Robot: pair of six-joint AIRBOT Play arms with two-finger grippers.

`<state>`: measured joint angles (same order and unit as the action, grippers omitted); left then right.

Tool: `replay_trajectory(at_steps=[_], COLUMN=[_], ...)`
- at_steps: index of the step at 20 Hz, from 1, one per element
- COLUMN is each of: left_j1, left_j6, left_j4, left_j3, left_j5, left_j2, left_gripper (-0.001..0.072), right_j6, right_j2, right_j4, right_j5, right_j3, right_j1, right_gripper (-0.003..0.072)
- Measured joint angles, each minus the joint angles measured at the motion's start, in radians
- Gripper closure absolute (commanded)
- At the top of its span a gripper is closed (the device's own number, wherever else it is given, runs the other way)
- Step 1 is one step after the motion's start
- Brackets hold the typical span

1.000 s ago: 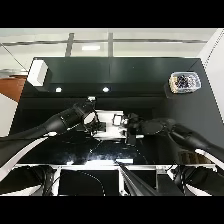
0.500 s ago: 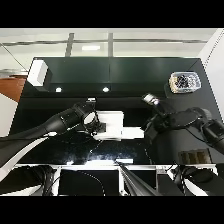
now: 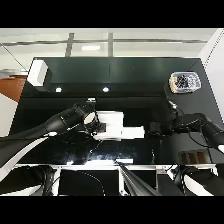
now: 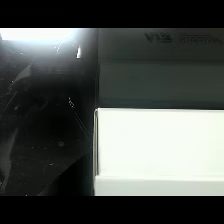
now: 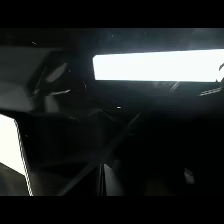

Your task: Fold the box and place the chain.

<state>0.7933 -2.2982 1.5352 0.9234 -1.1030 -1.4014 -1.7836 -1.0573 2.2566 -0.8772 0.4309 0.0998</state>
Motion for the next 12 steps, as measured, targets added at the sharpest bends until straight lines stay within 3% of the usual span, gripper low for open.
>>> replay_trajectory(at_steps=[5,7,8,12], left_j1=[0.000,0.000,0.000,0.000], left_j6=[0.000,0.000,0.002,0.002], left_j4=[0.000,0.000,0.000,0.000], left_j3=[0.000,0.000,0.000,0.000], left_j5=[0.001,0.002,0.003,0.008], left_j2=[0.000,0.000,0.000,0.000], left_gripper=[0.0684,0.0684,0.0684,0.0684], right_j6=[0.007,0.007,0.007,0.005], right_j2=[-0.111,-0.130,-0.136,-0.147], right_j4=[0.156,0.171,0.177,0.139], right_j5=[0.084,0.097,0.085,-0.010], right_j3=[0.027,0.058,0.079,0.166], right_j1=[0.132,0.187,0.206,0.241], right_gripper=[0.0650,0.0146,0.0069,0.0069])
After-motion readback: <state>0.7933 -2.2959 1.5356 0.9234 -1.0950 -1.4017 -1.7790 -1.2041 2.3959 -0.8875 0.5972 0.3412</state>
